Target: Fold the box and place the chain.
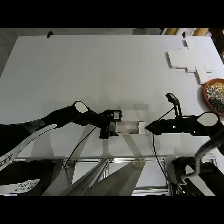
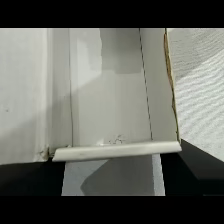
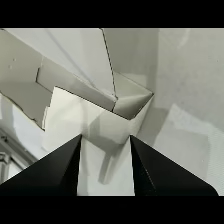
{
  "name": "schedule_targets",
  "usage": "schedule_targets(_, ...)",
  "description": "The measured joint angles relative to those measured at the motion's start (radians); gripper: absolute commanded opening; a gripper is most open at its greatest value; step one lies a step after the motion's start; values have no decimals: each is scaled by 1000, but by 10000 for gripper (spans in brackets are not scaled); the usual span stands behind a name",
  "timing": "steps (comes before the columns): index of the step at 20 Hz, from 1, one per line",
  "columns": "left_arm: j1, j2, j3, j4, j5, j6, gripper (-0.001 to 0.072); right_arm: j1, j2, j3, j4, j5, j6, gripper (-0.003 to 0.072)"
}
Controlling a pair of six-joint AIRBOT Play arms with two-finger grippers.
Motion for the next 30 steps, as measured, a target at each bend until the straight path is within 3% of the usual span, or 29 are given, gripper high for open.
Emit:
schedule_targets(1,0,0,0,0,0,0,289,11,0,0,-3,-14,0,409)
schedule_targets(11,0,0,0,0,0,0,289,185,-5,5,-65,-150,141,389)
schedule_targets(19,0,0,0,0,0,0,289,359,-116,128,-309,-189,489,389)
schedule_targets(28,0,0,0,0,0,0,289,524,-257,253,-539,-149,836,388)
schedule_targets(30,0,0,0,0,0,0,289,552,-278,269,-581,-144,893,330)
